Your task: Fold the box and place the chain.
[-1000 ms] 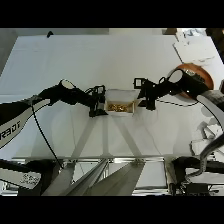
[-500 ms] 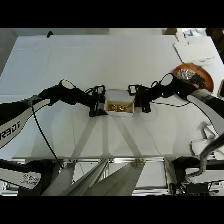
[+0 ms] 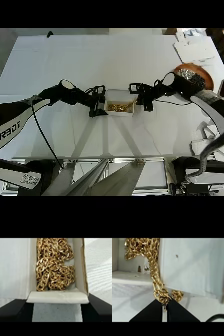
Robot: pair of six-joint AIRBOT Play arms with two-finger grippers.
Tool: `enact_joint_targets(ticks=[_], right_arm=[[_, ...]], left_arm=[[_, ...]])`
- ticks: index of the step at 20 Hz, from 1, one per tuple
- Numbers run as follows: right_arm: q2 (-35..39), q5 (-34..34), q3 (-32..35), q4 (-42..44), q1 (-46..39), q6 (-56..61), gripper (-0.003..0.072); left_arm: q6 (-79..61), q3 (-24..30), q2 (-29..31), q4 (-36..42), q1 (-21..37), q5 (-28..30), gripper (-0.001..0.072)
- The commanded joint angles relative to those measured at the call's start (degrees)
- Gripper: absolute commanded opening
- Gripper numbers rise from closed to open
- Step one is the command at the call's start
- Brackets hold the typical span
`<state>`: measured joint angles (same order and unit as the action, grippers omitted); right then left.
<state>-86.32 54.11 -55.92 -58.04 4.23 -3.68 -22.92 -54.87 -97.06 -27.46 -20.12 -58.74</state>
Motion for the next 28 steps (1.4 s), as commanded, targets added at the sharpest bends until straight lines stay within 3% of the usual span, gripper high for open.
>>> enact_joint_targets(ticks=[1, 8, 11, 15, 16, 18, 21, 24, 28], right_arm=[[4.07, 1.16, -0.02, -0.85, 0.04, 4.44, 0.0010], [14.32, 8.09, -0.02, 2.40, 0.28, 11.87, 0.0010], [14.62, 7.41, -0.04, 7.30, 3.58, 11.82, 0.0010], [13.27, 0.66, -0.04, 7.26, 10.21, 13.75, 0.0014], [12.92, -0.44, -0.04, 7.28, 11.06, 16.39, 0.0067], [13.00, 0.98, -0.33, 7.26, 11.76, 18.97, 0.0486], [13.09, 4.96, -2.97, 4.63, 11.69, 25.16, 0.0474], [13.11, 6.75, -8.52, 1.73, 11.69, 31.65, 0.0377], [12.11, 5.33, -18.40, -0.31, 11.69, 42.66, 0.0377]], left_arm=[[0.00, -0.02, 0.00, -0.02, 0.00, 0.02, 0.0257], [0.00, -0.02, 0.00, -0.02, 0.02, 0.02, 0.0257], [0.00, -0.02, 0.00, -0.02, 0.02, 0.02, 0.0257], [0.00, -0.02, 0.00, -0.02, 0.02, 0.02, 0.0257], [0.00, -0.02, 0.00, -0.02, 0.02, 0.02, 0.0257], [0.00, -0.02, 0.00, -0.02, 0.02, 0.02, 0.0257], [0.00, -0.02, 0.00, -0.02, 0.02, 0.02, 0.0257], [0.00, -0.02, 0.00, -0.02, 0.02, 0.02, 0.0257], [0.00, -0.02, 0.00, -0.02, 0.02, 0.02, 0.0257]])
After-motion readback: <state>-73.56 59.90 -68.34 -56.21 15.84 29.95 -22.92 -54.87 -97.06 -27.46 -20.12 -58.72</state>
